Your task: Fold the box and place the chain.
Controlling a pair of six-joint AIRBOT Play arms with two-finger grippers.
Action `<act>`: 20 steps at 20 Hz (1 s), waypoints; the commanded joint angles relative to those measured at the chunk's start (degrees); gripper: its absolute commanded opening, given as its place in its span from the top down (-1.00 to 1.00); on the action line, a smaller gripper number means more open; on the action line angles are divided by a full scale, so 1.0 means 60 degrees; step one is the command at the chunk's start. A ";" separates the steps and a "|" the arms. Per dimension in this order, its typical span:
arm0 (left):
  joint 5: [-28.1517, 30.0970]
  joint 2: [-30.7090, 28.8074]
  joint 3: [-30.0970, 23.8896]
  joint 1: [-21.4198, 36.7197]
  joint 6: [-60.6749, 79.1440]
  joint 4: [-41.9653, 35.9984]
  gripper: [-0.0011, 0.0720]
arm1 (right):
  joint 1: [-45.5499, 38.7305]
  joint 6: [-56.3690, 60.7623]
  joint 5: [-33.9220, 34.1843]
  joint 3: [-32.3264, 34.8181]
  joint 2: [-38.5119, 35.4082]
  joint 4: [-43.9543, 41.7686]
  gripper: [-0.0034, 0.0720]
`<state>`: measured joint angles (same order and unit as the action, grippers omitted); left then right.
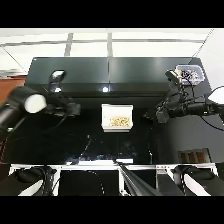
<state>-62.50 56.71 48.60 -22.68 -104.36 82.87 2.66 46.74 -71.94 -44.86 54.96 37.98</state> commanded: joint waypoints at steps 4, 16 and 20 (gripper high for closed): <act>-0.0302 0.0350 -0.2586 0.2459 1.2291 -0.6674 -1.00 | -0.0004 0.0011 -0.0193 0.0000 -0.0007 0.0040 0.07; 0.2612 0.2787 -0.1800 0.0543 1.9879 -0.8273 -0.99 | -0.0004 0.0171 -0.0419 0.0000 -0.0007 0.0011 0.07; 0.2590 0.3515 -0.1264 0.0393 1.9901 -0.8856 -0.99 | -0.0004 0.0175 -0.0514 0.0000 -0.0007 0.0011 0.07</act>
